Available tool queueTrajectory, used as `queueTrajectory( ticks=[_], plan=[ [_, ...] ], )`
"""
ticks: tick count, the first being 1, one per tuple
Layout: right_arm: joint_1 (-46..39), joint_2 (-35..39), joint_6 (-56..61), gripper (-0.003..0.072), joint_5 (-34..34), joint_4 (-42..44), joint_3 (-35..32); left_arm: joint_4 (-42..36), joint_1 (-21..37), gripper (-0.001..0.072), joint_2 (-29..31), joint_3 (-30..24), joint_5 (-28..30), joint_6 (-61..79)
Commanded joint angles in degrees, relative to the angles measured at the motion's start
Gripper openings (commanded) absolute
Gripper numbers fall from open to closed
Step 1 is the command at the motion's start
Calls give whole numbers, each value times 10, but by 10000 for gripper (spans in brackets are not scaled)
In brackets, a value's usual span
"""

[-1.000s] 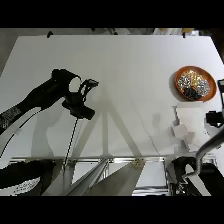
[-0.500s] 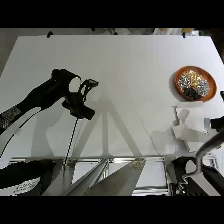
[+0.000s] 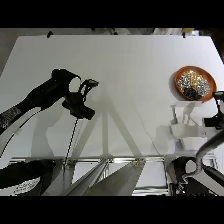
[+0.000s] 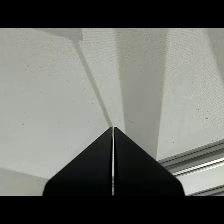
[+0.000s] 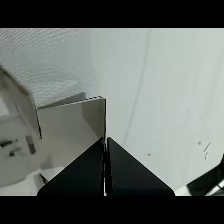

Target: Fold the box and place the chain.

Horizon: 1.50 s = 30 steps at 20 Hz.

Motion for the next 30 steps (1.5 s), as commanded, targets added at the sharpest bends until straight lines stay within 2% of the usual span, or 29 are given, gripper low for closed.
queueTrajectory(
  ticks=[1, 3, 5, 7, 11, 14, 18, 19, 20, 21, 22, 24, 26, 27, 30],
  plan=[
    [18, 8, -2, 11, 45, 1, 0, 0, 0, 10, 0, 0, 0, 0],
    [63, 48, -2, 11, 56, 19, 0, 0, 0, 10, 0, 0, 0, 0],
    [120, 105, -2, 11, 62, 83, 0, 0, 0, 10, 0, 0, 0, 0],
    [172, 171, -2, 11, 52, 202, -15, 0, 0, 10, 0, 0, 0, 0],
    [268, 289, 13, 11, -45, 431, -109, 0, 0, 10, 0, 0, 5, 0],
    [348, 317, 76, 11, -77, 430, -129, 4, 0, 9, 0, 0, 63, 6],
    [420, 317, 111, 11, -101, 431, -129, 2, 1, 18, 0, 0, 65, 97],
    [435, 317, 112, 11, -106, 431, -129, 2, 3, 176, 0, 0, 71, 125],
    [447, 317, 112, 11, -110, 431, -129, -7, 9, 407, 0, -1, 80, 146],
    [456, 317, 112, 12, -114, 431, -129, -36, 21, 503, 0, -2, 95, 177],
    [463, 317, 112, 12, -117, 431, -129, -83, 37, 510, 0, -5, 105, 221],
    [468, 317, 112, 12, -118, 432, -129, -245, 85, 513, -1, -19, 118, 370],
    [468, 317, 112, 12, -118, 433, -129, -412, 129, 513, -10, -31, 105, 495],
    [468, 317, 112, 12, -119, 433, -129, -468, 140, 513, -22, -32, 94, 528],
    [468, 317, 112, 12, -119, 433, -129, -529, 124, 536, -67, -31, 101, 583]
  ],
)
